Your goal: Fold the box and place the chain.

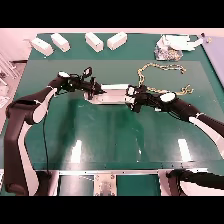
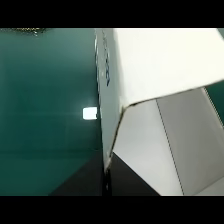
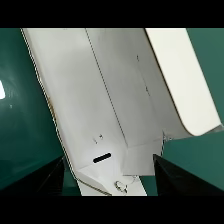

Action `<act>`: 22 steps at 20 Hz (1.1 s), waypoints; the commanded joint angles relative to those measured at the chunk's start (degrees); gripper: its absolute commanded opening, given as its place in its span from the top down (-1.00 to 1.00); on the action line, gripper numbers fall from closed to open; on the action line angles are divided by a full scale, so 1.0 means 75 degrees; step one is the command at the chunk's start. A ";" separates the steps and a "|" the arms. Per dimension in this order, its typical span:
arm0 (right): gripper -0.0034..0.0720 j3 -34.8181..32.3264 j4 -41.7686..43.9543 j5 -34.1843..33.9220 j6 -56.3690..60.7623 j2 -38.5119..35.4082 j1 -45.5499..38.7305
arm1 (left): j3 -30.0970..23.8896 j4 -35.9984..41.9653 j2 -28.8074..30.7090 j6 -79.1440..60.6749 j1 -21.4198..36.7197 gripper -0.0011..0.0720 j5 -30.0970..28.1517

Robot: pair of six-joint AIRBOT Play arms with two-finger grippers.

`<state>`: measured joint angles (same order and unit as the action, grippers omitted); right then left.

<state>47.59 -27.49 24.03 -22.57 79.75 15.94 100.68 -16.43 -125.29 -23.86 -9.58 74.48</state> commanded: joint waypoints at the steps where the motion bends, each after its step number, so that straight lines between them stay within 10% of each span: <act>1: -0.92 0.0032 0.0003 0.0026 -0.0087 0.0026 -0.0020 | -0.0003 0.0009 -0.0003 0.0000 0.0006 0.92 0.0070; 22: -0.92 0.1443 0.0673 0.2882 -0.0799 0.1306 -0.1204 | -0.0003 -0.0023 -0.0003 -0.0006 0.0006 0.92 0.0353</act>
<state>56.47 -23.07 40.99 -28.58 87.66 8.36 100.66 -16.62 -125.29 -23.83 -9.54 76.29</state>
